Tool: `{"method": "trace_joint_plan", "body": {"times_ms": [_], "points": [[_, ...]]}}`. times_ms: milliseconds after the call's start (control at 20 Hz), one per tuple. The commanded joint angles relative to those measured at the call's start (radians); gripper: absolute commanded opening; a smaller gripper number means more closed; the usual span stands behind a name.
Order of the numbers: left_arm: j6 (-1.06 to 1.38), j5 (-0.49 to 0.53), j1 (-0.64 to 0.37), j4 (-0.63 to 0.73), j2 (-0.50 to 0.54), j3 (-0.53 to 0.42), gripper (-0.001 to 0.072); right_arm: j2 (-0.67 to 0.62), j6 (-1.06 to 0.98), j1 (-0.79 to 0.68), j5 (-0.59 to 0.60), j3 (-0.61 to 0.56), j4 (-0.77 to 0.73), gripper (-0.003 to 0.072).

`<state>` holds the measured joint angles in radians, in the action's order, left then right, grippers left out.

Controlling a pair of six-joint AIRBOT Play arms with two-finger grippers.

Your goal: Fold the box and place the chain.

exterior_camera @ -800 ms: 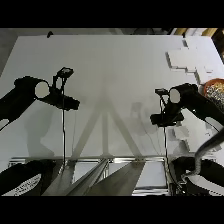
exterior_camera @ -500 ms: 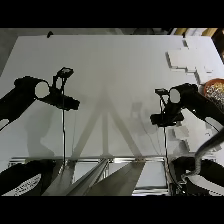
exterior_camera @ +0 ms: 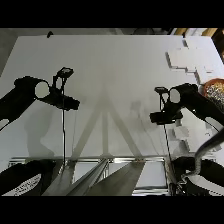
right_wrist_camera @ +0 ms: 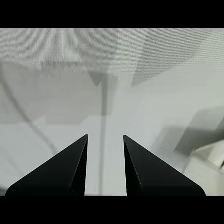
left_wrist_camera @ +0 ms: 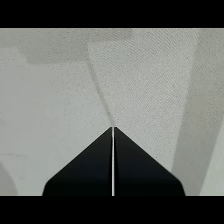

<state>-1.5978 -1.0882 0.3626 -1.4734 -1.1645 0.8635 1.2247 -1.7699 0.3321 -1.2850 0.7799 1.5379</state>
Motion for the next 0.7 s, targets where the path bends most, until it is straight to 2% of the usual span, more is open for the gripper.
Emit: {"method": "trace_joint_plan", "body": {"times_ms": [0, 100, 200, 350, 650], "points": [[0.000, 0.000, 0.000, 0.000, 0.000, 0.000, 0.0010, -0.001, 0.033, -0.024, 0.095, 0.002, 0.271, 0.0231], [0.000, 0.000, 0.000, 0.000, 0.000, 0.000, 0.0010, -0.001, 0.087, -0.065, 0.083, 0.002, 0.504, 0.0231], [0.000, 0.000, 0.000, 0.000, 0.000, 0.000, 0.0010, -0.001, 0.101, -0.135, 0.053, 0.002, 0.629, 0.0229], [0.000, 0.000, 0.000, 0.000, 0.000, 0.000, 0.0010, -0.001, 0.179, -0.266, 0.023, 0.002, 0.642, 0.0228], [0.000, 0.000, 0.000, 0.000, 0.000, 0.000, 0.0010, -0.001, 0.347, -0.602, 0.046, 0.002, 0.649, 0.0230]]}}
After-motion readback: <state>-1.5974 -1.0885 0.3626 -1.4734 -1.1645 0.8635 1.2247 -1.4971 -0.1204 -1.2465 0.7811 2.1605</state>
